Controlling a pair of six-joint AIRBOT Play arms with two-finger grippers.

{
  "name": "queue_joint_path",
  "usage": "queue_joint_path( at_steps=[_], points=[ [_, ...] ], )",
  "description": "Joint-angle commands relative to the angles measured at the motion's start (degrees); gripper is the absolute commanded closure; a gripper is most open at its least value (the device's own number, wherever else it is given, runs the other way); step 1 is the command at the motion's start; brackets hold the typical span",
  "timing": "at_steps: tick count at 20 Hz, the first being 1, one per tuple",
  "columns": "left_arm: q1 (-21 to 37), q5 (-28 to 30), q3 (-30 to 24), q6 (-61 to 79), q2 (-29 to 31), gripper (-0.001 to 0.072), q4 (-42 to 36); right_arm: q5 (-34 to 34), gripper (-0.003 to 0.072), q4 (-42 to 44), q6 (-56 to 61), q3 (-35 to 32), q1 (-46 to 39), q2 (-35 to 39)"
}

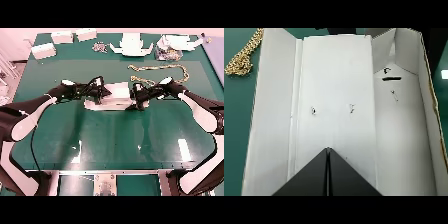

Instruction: Fold the box and place the chain.

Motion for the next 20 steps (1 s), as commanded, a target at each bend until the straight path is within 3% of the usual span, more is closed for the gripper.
queue_joint_path(
  at_steps=[1,6,10,12,15,16,17,18,20],
  points=[
    [-0.1,-1.6,-0.1,-1.8,-0.1,0.069,2.4,0.0,0.019,0.1,0.0,0.0,0.0,0.0],
    [-0.1,-0.2,0.0,0.3,0.1,0.069,1.0,0.0,0.019,0.0,0.0,0.0,0.0,0.0],
    [0.2,1.3,0.0,1.8,4.3,0.069,0.5,0.0,0.0189,0.1,0.0,0.0,0.0,0.0],
    [2.3,-2.1,0.0,0.2,7.6,0.0689,0.7,0.0,0.0189,0.1,0.0,0.0,0.0,0.0],
    [7.8,-13.1,0.0,-7.1,11.5,0.0687,3.3,0.0,0.019,0.1,0.0,0.0,0.0,0.0],
    [9.6,-16.7,0.0,-10.2,12.2,0.0593,5.5,0.0,0.0189,0.1,0.0,0.0,0.0,0.0],
    [10.8,-18.9,0.0,-13.5,12.4,0.0324,7.4,0.0,0.0189,0.1,0.0,0.0,0.0,0.0],
    [11.4,-19.9,0.0,-18.1,12.4,0.0213,9.8,0.0,0.019,0.1,0.0,0.0,0.0,0.0],
    [11.5,-22.0,-0.1,-22.2,12.4,0.0213,17.4,0.0,0.0189,0.1,0.0,0.0,0.0,0.0]
  ],
)
